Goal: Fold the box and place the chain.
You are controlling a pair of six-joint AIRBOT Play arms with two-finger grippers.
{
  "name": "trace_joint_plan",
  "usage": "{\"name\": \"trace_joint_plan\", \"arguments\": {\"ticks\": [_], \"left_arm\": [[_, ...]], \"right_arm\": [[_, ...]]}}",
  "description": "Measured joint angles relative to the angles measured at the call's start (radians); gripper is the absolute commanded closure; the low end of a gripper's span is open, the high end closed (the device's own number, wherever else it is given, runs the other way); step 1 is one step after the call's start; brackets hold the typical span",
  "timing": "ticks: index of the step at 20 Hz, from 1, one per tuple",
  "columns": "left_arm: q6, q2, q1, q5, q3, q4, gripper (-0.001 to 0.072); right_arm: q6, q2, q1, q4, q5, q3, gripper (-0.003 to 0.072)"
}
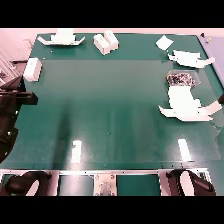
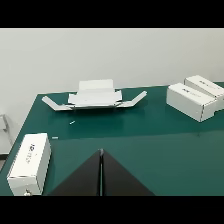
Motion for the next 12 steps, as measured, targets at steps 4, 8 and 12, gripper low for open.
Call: {"name": "trace_joint_plan", "arguments": {"ticks": [4, 8, 12], "left_arm": [[0.0, 0.0, 0.0, 0.0, 0.0, 0.0, 0.0688], [0.0, 0.0, 0.0, -0.001, 0.0, 0.0, 0.0688], [0.0, 0.0, 0.0, -0.01, 0.0, 0.0, 0.0688]], "right_arm": [[0.312, -0.246, -0.17, -0.297, 0.301, 0.18, 0.0273], [0.525, -0.453, -0.249, -0.615, 0.539, 0.393, 0.0294], [0.61, -0.654, -0.317, -0.803, 0.76, 0.611, 0.0276]]}}
